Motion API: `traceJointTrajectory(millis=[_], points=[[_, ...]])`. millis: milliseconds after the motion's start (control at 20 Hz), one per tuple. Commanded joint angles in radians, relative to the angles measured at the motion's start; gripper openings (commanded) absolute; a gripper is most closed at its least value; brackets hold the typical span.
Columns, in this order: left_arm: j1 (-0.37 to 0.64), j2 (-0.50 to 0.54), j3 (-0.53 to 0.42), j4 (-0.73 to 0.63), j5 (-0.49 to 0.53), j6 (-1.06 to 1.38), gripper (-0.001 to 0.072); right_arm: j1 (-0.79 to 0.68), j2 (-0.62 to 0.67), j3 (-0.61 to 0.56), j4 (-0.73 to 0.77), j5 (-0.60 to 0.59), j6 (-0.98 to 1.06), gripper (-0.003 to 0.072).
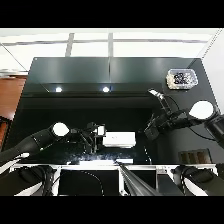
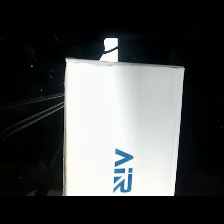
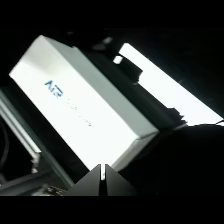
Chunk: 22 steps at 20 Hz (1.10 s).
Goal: Fold the box and place the chain.
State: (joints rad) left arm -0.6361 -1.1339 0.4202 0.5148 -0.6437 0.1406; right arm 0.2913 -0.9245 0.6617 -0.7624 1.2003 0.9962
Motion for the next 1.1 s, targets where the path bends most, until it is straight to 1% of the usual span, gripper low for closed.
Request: traceJointTrajectory(millis=[0, 200, 350, 600, 850, 1050], points=[[0.000, -0.001, 0.001, 0.000, 0.000, 0.000, 0.0349, -0.025, -0.010, -0.073, 0.179, -0.002, 0.014, 0.0031], [0.000, -0.001, 0.001, 0.000, 0.000, 0.000, 0.0349, -0.024, -0.014, -0.105, 0.250, -0.078, 0.053, 0.0032], [0.000, -0.001, 0.001, 0.000, 0.000, 0.000, 0.0348, -0.012, -0.016, -0.105, 0.307, -0.096, 0.057, 0.0041], [0.000, -0.001, 0.001, 0.000, 0.000, 0.000, 0.0348, 0.067, -0.050, -0.105, 0.337, -0.150, 0.099, 0.0041], [0.000, -0.001, 0.001, 0.000, 0.000, 0.000, 0.0349, 0.119, -0.072, -0.105, 0.346, -0.174, 0.099, 0.0041], [0.000, -0.001, 0.001, 0.000, 0.000, 0.000, 0.0349, 0.131, -0.078, -0.105, 0.340, -0.175, 0.100, 0.0041]])
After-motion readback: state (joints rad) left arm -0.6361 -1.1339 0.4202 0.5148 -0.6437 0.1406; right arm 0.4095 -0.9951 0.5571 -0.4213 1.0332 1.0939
